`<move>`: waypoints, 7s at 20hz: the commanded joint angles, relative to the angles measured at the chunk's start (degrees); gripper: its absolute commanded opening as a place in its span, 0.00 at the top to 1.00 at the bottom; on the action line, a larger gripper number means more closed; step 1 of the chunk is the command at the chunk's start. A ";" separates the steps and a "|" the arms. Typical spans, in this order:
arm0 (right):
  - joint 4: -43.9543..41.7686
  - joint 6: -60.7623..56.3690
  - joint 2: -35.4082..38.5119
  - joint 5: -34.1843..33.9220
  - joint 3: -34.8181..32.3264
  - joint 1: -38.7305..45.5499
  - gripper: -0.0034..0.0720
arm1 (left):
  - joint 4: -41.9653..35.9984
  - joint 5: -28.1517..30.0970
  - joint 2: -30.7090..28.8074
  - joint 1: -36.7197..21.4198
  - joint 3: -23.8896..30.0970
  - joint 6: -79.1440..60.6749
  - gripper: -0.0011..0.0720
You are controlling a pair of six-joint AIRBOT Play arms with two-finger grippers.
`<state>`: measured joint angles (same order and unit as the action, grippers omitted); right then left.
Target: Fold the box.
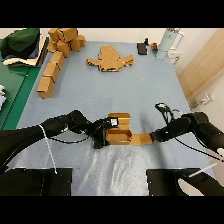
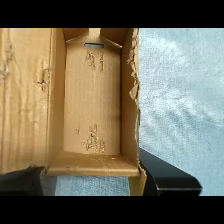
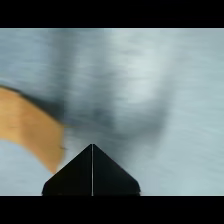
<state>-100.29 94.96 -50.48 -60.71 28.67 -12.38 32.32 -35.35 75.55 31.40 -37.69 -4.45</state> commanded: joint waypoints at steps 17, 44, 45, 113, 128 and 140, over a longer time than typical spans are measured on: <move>-28.50 13.99 -0.76 2.14 2.10 -0.26 0.41 | 0.02 0.00 -0.04 0.00 0.02 -0.02 0.37; 13.99 -57.57 -25.09 -3.82 24.57 -36.85 0.34 | 0.02 0.00 -0.04 0.00 0.02 -0.02 0.37; 13.92 -59.08 -26.05 -3.82 25.05 -37.31 0.34 | 0.02 0.00 -0.04 0.00 0.02 -0.02 0.37; -38.73 16.31 -29.79 -5.18 31.52 5.20 0.95 | 0.02 0.00 -0.04 0.00 0.02 -0.04 0.37; -35.10 38.21 -14.80 -5.66 17.97 -14.73 0.95 | 0.02 0.02 -0.04 -0.02 0.02 -0.02 0.37; -10.32 38.21 9.38 32.41 -3.54 -34.64 0.95 | 0.02 -0.02 -0.04 -0.04 0.02 -0.02 0.37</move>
<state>-118.24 133.16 -45.41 -35.59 27.70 -43.05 32.34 -35.38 75.57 31.38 -37.63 -4.47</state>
